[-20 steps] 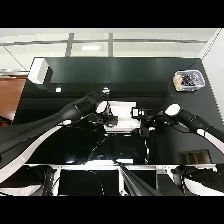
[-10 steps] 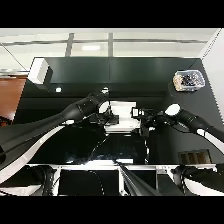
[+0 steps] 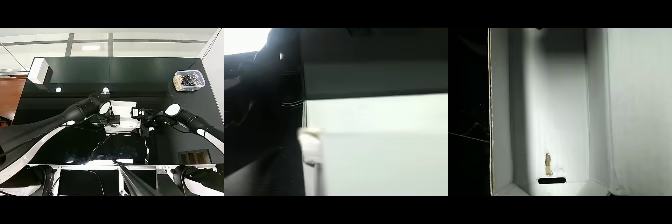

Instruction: Fold the box and place the chain.

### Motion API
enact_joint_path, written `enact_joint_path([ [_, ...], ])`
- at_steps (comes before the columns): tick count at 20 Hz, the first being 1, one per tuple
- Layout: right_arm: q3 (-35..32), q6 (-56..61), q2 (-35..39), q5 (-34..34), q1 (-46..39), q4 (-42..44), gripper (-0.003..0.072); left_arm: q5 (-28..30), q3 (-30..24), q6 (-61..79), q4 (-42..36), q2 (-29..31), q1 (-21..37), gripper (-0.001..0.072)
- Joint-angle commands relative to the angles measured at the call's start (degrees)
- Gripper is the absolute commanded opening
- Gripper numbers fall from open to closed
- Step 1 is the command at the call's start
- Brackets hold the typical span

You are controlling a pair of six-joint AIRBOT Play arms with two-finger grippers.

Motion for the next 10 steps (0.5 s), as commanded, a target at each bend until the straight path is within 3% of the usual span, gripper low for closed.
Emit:
enact_joint_path([
  [1,0.0,0.02,-0.04,0.02,0.04,0.0,0.0191,-0.04,0.04,-0.81,0.42,-0.04,0.02,0.0356],
  [2,0.0,0.02,-0.04,0.02,0.04,0.0,0.019,0.13,0.04,-0.79,0.42,-0.04,0.02,0.0137],
  [3,0.0,0.02,-0.04,0.02,0.04,0.0,0.019,0.26,0.04,-0.79,0.39,-0.04,0.0,0.0025],
  [7,0.0,0.04,-0.04,0.13,0.02,-0.04,0.019,0.02,0.04,-0.79,0.42,-0.04,0.02,0.0024],
  [8,0.0,0.48,-0.04,0.11,0.02,-0.04,0.0232,0.02,0.04,-0.79,0.42,-0.04,0.02,0.0024],
  [9,0.0,2.51,0.09,-0.26,0.02,-0.02,0.0412,0.0,0.04,-0.79,0.39,-0.02,0.02,0.0024],
  [10,0.0,3.85,0.52,-0.48,0.02,-0.07,0.0478,0.02,0.04,-0.79,0.33,-0.02,0.02,0.0024],
])
